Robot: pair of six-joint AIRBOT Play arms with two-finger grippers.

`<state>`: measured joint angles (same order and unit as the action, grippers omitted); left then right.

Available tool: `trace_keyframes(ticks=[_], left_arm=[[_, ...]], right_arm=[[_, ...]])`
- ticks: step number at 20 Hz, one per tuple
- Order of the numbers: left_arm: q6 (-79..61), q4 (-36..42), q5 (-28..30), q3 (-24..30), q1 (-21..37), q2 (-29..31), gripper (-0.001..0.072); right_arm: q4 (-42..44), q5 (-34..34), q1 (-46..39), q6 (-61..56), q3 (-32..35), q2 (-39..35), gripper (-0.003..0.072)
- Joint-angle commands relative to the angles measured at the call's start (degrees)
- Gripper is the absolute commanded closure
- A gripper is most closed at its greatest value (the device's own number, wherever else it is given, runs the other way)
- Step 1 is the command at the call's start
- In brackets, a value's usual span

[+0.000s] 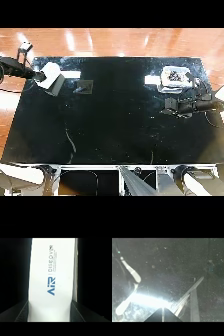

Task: Fold the box and place the chain.

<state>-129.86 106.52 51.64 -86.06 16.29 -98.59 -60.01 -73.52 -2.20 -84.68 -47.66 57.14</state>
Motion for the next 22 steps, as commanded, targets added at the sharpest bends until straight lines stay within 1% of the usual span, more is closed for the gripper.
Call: trace_keyframes(ticks=[1, 4, 7, 9, 14, 19, 20, 21, 22], left_arm=[[3.0, -1.4, 3.8, -8.8, 3.2, -5.4, 0.0687], [4.4, -4.1, 6.8, -14.8, 4.1, -9.5, 0.0687], [4.6, -6.0, 9.4, -19.2, 4.1, -13.0, 0.0687], [4.6, -6.0, 9.1, -20.0, 4.0, -14.1, 0.0687], [5.8, -6.0, 9.1, -20.0, 3.8, -15.3, 0.0687], [5.8, -6.0, 9.3, -20.2, 3.6, -15.5, 0.0681], [5.9, -6.0, 9.4, -20.5, 3.6, -15.5, 0.0617], [6.0, -6.0, 9.4, -20.9, 3.6, -15.5, 0.0474], [6.7, -5.9, 9.4, -21.3, 3.6, -15.5, 0.0302]], right_arm=[[0.2, 0.1, 0.0, -1.5, 0.0, 0.0, 0.0655], [-0.6, 0.3, 0.0, -1.7, 0.0, 0.0, 0.0655], [-0.4, 0.4, 0.0, -2.4, 0.0, 0.0, 0.0655], [-0.4, 0.3, 0.0, -3.2, 0.0, 0.0, 0.0655], [-0.2, 0.4, 0.0, -3.4, 0.0, 0.0, 0.0655], [-0.2, 0.5, 0.0, -3.4, 0.0, 0.0, 0.0655], [-0.2, 0.5, 0.0, -3.4, 0.0, 0.0, 0.0655], [-0.2, 0.5, 0.0, -3.4, 0.0, 0.0, 0.0655], [-0.2, 0.5, 0.0, -3.4, 0.0, 0.0, 0.0655]])
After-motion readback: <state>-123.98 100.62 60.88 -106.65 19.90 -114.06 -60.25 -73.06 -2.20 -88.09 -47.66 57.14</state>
